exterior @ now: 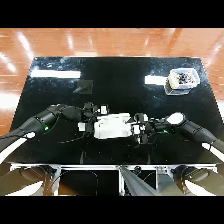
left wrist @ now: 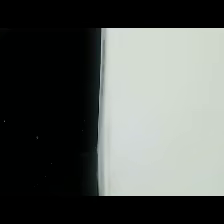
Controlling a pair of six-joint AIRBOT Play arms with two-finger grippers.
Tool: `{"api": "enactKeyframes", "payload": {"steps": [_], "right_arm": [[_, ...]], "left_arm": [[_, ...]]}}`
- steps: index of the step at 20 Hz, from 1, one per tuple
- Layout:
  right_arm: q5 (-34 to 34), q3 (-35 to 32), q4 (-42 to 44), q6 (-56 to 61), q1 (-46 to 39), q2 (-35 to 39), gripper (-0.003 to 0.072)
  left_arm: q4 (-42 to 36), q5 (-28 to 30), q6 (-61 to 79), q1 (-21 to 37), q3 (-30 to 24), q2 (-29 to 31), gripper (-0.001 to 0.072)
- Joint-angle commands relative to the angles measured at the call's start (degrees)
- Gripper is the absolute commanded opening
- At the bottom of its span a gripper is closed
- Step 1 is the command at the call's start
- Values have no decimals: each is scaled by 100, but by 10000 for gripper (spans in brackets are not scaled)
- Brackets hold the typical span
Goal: Fold the box and place the chain.
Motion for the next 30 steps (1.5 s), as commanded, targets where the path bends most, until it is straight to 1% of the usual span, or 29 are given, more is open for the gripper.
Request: {"api": "enactKeyframes", "payload": {"steps": [1,3,6,11,13,17,20,24,30], "right_arm": [[-44,0,422,-17,4,-15,720],[-83,0,455,28,-4,-13,720],[-225,0,798,308,-120,33,720],[-234,0,796,323,-457,98,720],[-208,2,807,321,-466,98,720],[-173,2,1091,293,-466,186,720],[-50,7,1095,275,-466,223,720],[-39,7,1521,-2,-461,221,720],[-42,7,1537,-42,-459,50,720]], "left_arm": [[-7,2,-2,-2,4,0,23],[-7,7,-2,-2,4,0,23],[-7,7,-2,-2,4,0,23],[-7,4,-2,-2,4,0,23],[-7,11,-2,-4,4,0,23],[-4,37,0,-4,4,0,23],[-7,101,0,-4,4,0,23],[-2,284,0,-7,4,0,21],[195,256,0,0,7,0,21]]}}
